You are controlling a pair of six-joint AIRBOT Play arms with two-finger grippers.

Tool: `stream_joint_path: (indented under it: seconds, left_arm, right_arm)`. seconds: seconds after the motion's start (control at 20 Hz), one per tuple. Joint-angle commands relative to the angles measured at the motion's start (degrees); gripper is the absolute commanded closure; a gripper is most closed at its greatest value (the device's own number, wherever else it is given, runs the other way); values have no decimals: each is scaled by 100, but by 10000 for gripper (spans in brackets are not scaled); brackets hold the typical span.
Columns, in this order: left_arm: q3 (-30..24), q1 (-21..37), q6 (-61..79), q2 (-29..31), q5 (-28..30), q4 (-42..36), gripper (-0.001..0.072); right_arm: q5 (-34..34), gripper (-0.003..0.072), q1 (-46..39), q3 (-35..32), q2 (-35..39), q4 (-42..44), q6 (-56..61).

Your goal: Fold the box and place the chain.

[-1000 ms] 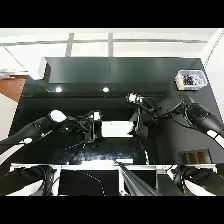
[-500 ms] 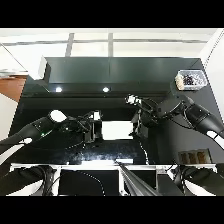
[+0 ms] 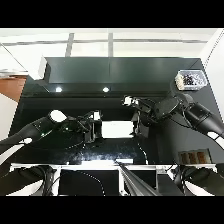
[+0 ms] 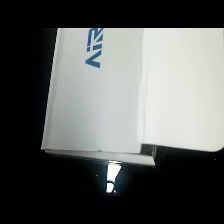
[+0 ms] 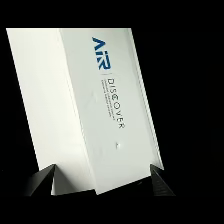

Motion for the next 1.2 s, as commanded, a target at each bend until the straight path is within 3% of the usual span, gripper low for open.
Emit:
stream_joint_path:
  seconds: [0.0,1.15]
  left_arm:
    - [4,-4,4,0,2,2,430]
    - [4,-4,4,0,0,2,430]
  right_arm:
    - [-59,-12,22,52,52,-345,463]
    - [-433,-11,-68,157,-114,-129,1370]
